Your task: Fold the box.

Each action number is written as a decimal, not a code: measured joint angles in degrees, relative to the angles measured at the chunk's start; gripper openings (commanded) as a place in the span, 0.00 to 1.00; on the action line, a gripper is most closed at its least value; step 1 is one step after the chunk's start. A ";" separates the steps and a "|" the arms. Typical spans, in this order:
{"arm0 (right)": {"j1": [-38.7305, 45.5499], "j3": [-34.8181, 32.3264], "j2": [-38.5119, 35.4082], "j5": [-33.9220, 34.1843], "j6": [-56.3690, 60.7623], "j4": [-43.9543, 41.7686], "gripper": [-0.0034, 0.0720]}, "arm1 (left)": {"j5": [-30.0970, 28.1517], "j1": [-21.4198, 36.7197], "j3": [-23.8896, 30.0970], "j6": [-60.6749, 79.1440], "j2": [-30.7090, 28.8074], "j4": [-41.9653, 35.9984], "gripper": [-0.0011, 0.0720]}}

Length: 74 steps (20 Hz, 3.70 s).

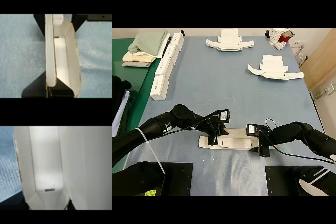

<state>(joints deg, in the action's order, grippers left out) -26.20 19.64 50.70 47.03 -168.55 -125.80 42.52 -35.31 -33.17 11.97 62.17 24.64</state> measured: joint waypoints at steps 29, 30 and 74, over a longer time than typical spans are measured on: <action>0.00 -0.68 0.00 -1.53 -0.59 0.02 0.82 | 0.00 -0.07 0.00 0.00 0.00 -0.33 0.03; 0.00 -0.66 0.00 -1.53 -0.59 0.02 0.82 | 0.02 -0.07 0.00 0.00 0.00 -0.44 0.03; 0.00 -0.68 0.00 -1.55 -0.59 0.04 0.82 | 12.79 6.10 -9.07 -67.67 6.03 -1.42 0.03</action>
<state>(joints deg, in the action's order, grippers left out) -26.20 18.96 50.70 45.47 -169.14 -125.75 55.31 -29.21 -42.24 -55.70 68.20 23.22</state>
